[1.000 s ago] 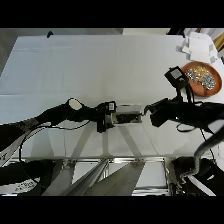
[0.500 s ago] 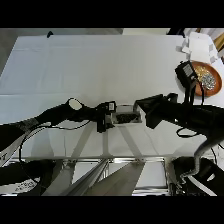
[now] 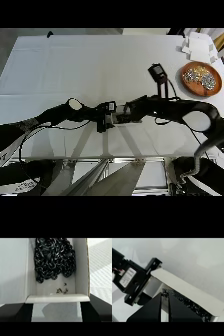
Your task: Fold the box and place the chain.
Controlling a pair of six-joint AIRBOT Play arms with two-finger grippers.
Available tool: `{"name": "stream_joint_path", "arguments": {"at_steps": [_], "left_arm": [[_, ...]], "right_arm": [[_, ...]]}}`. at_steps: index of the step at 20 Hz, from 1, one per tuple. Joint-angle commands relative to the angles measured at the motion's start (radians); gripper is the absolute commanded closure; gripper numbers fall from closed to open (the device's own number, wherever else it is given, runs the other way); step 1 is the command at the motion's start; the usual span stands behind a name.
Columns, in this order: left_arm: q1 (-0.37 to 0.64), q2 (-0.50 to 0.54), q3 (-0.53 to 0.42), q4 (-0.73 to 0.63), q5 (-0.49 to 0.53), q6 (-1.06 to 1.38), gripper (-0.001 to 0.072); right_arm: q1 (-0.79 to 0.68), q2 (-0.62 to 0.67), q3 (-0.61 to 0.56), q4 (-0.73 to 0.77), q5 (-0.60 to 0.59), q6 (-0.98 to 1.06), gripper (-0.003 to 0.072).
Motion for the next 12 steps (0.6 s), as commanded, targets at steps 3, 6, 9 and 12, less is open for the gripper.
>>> {"name": "stream_joint_path", "arguments": {"at_steps": [3,6,9,12], "left_arm": [[0.0,0.0,0.0,0.0,0.0,0.0,0.0437],[0.0,0.0,0.0,0.0,0.0,0.0,0.0437],[0.0,0.0,-0.001,0.0,0.0,0.0,0.0437],[0.0,0.0,-0.001,0.0,0.0,0.0,0.0437]], "right_arm": [[0.011,-0.107,0.0,0.008,0.061,-0.012,0.0672],[0.07,-0.135,0.0,0.008,0.05,-0.065,0.0671],[0.095,-0.16,0.0,0.0,0.032,-0.063,0.067],[0.095,-0.162,0.0,-0.009,0.011,-0.062,0.0607]]}}
